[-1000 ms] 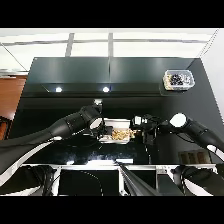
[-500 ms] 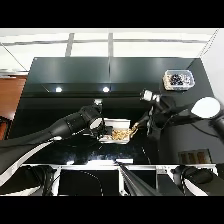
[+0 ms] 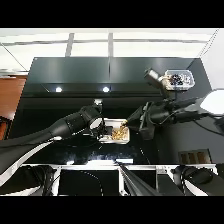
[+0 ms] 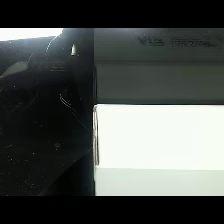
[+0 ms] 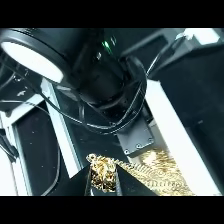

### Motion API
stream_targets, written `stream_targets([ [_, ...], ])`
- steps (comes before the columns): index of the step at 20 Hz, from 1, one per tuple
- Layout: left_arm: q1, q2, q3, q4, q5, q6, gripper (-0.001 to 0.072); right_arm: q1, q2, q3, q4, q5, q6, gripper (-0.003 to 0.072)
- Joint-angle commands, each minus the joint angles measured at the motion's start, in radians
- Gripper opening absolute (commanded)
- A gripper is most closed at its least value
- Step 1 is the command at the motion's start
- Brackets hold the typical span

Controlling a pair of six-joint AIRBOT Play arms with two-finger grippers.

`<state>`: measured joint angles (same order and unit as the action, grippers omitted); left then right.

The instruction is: Fold the box and place the chain.

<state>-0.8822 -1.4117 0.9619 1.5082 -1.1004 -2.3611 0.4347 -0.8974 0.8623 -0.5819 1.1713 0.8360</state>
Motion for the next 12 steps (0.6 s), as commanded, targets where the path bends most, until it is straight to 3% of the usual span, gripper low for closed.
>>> stream_targets([
  [1, 0.0, -0.001, 0.0, 0.0, 0.0, 0.0, 0.0028, 0.051, -0.04, -0.1, 0.018, -0.145, 0.029, 0.0009],
  [4, 0.0, -0.001, 0.0, -0.003, 0.0, 0.0, 0.0028, 0.053, -0.087, -0.149, 0.023, -0.236, 0.028, 0.001],
  [9, 0.0, -0.001, 0.0, -0.006, -0.005, 0.011, 0.0028, 0.053, -0.121, -0.149, 0.02, -0.229, 0.032, 0.0036],
  [11, -0.001, -0.001, 0.0, -0.006, 0.014, 0.054, 0.0028, 0.05, -0.12, -0.148, 0.011, -0.224, 0.059, 0.0389],
  [12, 0.001, 0.0, 0.002, -0.006, 0.016, 0.054, 0.0029, 0.032, -0.118, -0.14, -0.006, -0.194, 0.059, 0.0386],
])
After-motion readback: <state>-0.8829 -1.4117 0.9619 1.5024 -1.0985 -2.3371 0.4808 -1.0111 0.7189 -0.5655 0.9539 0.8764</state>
